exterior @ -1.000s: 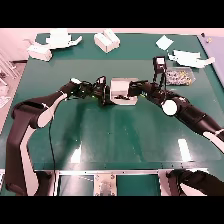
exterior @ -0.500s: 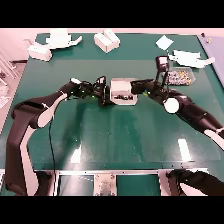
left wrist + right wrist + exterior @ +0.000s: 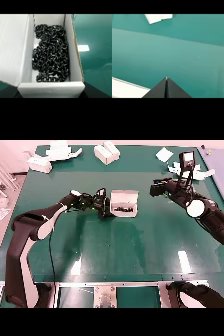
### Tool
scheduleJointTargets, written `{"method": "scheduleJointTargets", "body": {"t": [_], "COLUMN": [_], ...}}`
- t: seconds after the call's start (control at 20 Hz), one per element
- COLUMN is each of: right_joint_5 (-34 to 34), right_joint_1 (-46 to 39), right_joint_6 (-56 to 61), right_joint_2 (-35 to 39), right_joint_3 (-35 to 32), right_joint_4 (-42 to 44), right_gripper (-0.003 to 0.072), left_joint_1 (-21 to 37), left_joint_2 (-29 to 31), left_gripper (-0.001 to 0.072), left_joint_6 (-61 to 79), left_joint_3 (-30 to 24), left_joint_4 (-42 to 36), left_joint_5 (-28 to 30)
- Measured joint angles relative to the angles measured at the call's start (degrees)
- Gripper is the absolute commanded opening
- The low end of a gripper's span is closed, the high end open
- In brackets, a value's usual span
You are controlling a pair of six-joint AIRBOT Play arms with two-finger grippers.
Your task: Fold the box and place the chain.
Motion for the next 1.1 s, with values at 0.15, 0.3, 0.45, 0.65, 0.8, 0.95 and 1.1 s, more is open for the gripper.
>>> {"method": "scheduleJointTargets", "body": {"t": [0.15,0.3,0.45,0.65,0.8,0.95,1.1], "right_joint_5": [0.3,0.6,2.2,10.7,22.1,31.7,39.8], "right_joint_1": [-1.8,-2.6,-3.0,-5.3,-9.6,-12.9,-14.1], "right_joint_6": [-4.6,-9.5,-17.4,-33.6,-45.5,-51.2,-53.8], "right_joint_2": [-1.4,-4.9,-9.6,-16.7,-22.9,-28.6,-33.7], "right_joint_3": [1.0,3.6,7.8,15.4,21.8,27.0,30.8], "right_joint_4": [0.3,1.4,6.3,19.2,32.7,41.6,46.1], "right_gripper": [0.0003,0.0004,0.0003,0.0004,0.0004,0.0004,0.0005], "left_joint_1": [0.0,0.0,0.0,0.0,0.0,0.0,0.0], "left_joint_2": [0.0,0.0,0.0,0.0,0.0,0.0,0.0], "left_gripper": [0.0398,0.0398,0.0398,0.0398,0.0397,0.0397,0.0398], "left_joint_6": [0.0,0.0,0.0,0.0,0.0,0.0,0.0], "left_joint_3": [0.0,0.0,0.0,0.0,0.0,0.0,0.0], "left_joint_4": [0.0,0.0,0.0,0.0,0.0,0.0,0.0], "left_joint_5": [0.0,0.0,0.0,0.0,0.0,0.0,0.0]}}
